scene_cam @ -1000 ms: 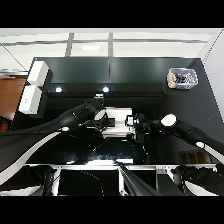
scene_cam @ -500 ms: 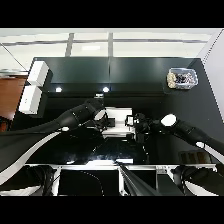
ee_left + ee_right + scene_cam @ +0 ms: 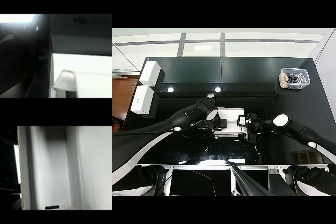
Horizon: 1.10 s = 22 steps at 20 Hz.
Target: Fold the box and place the chain.
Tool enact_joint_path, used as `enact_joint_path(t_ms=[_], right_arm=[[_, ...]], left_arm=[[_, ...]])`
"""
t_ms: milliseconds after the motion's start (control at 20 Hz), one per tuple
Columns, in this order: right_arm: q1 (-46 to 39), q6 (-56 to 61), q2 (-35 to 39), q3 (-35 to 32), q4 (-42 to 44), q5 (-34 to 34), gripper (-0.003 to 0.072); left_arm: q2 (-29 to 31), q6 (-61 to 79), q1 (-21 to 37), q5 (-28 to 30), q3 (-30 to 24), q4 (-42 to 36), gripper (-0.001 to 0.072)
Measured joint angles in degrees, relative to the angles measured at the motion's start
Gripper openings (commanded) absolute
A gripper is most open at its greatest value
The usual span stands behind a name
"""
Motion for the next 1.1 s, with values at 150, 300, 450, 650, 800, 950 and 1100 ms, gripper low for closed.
enact_joint_path(t_ms=[150, 300, 450, 650, 800, 950, 1100], right_arm=[[0.0, 0.0, 0.0, 0.0, 0.0, 0.0, 0.0493], [0.0, 0.0, 0.0, 0.0, 0.0, 0.0, 0.0493], [0.0, 0.0, 0.0, 0.0, 0.0, 0.0, 0.0493], [0.0, 0.0, 0.0, 0.0, 0.0, 0.0, 0.0720], [-0.1, 1.8, 0.7, 0.0, -0.3, 0.0, 0.0720], [-0.4, 5.5, 4.3, 0.0, -2.0, 0.7, 0.0720], [-1.4, 8.7, 9.0, 0.0, -6.7, 3.8, 0.0720]], left_arm=[[0.0, 0.0, 0.0, 0.4, 0.0, 0.0, 0.0297], [0.0, 0.0, 0.0, 0.7, 0.0, 0.0, 0.0101], [0.0, 0.2, 0.0, 1.0, 0.0, 0.0, 0.0027], [0.0, 0.3, 0.0, 1.1, 0.0, 0.0, 0.0027], [0.0, 0.2, 0.0, 1.1, 0.0, 0.1, 0.0027], [0.0, 0.2, 0.0, 0.9, 0.0, 0.1, 0.0027], [0.0, 0.3, 0.0, 0.8, 0.0, 0.2, 0.0027]])
